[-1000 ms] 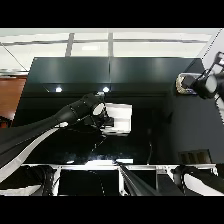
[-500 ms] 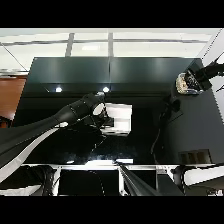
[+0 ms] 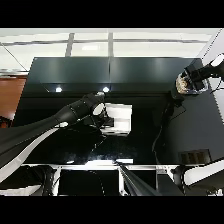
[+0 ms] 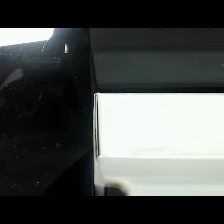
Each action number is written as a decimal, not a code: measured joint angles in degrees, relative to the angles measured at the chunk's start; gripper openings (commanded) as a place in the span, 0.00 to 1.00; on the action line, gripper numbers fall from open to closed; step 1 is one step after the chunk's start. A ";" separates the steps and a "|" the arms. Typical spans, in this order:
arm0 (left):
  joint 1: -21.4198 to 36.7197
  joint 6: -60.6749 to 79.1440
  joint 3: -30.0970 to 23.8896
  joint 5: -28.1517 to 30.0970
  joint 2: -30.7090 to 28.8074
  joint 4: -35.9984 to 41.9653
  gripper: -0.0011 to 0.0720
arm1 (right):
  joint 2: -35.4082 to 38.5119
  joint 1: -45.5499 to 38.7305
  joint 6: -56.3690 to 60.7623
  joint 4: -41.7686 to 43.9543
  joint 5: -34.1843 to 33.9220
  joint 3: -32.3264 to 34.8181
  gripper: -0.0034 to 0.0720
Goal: Fold the box and place the chain.
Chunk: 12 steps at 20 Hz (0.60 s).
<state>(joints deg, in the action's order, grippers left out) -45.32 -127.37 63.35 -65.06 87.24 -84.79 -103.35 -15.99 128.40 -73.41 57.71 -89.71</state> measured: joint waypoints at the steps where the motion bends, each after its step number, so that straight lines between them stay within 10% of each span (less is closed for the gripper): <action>1: 0.00 0.00 0.00 -0.02 0.00 0.00 0.05 | -0.37 -0.04 0.02 0.39 -0.26 -0.02 0.70; 5: 0.00 0.00 0.00 -0.02 0.00 0.00 0.05 | -1.42 0.00 -0.50 1.53 -1.90 -0.07 0.06; 12: 0.00 0.02 0.00 0.02 0.00 0.00 0.05 | -0.48 -0.48 -11.87 4.07 2.27 -4.94 0.06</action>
